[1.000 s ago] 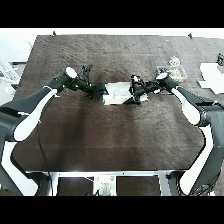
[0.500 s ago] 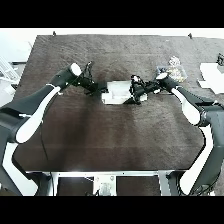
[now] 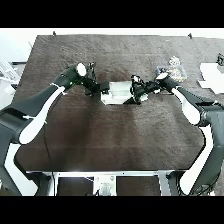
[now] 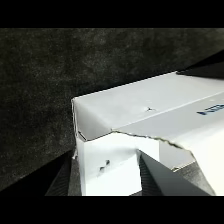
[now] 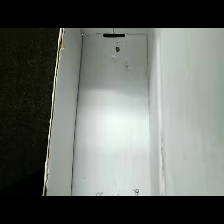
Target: Fold the box and place the chain.
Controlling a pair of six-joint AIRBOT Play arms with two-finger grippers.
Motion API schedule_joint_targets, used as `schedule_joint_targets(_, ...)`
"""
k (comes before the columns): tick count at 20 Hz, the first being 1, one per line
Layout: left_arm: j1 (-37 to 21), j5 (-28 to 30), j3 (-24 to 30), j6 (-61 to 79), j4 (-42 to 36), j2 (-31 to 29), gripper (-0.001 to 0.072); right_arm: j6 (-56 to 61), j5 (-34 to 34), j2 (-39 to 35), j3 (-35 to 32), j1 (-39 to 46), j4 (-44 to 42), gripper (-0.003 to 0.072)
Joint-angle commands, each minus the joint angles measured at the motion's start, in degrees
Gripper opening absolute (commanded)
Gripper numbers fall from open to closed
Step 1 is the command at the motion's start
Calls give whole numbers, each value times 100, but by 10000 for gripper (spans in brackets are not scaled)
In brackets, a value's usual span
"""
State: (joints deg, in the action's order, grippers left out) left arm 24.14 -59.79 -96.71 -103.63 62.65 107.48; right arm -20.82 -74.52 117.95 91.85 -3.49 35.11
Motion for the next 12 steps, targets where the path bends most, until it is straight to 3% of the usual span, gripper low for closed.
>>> schedule_joint_targets(1, 83, 81, -15, -157, 168, 44, 482, 0, -9, 2, 0, -2, -15, 584)
schedule_joint_targets(12, 319, 479, -39, -291, 496, 79, 482, 2, -7, 2, 0, -2, -15, 584)
